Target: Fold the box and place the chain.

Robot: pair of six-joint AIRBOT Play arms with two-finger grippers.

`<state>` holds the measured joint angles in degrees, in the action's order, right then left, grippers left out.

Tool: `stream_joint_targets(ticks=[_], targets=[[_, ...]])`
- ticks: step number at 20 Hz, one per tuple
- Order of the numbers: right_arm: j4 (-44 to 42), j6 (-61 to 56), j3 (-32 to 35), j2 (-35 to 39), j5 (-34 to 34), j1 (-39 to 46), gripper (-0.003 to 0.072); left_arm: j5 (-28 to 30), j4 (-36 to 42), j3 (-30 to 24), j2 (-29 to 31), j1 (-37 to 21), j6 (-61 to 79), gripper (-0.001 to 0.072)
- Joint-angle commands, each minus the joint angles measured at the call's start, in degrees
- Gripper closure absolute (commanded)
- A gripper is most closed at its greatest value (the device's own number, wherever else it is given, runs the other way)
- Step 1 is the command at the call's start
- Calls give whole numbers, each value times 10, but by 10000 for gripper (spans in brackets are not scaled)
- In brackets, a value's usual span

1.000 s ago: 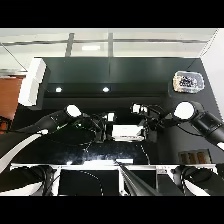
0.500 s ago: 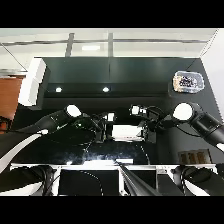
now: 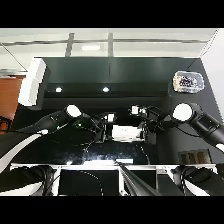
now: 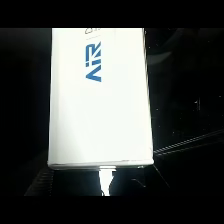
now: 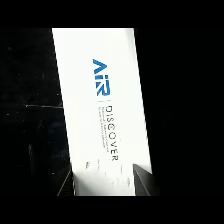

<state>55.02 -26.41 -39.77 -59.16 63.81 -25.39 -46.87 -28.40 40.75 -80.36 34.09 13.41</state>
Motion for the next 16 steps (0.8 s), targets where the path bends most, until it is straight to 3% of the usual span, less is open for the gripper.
stream_joint_targets(ticks=[1, 16], targets=[[1, -14, 1, 0, 11, 0, 269, 3, 1, 0, 0, 0, -2, 355], [2, -12, 0, 8, 2, 0, 263, 3, 1, 0, 0, 0, -2, 355]])
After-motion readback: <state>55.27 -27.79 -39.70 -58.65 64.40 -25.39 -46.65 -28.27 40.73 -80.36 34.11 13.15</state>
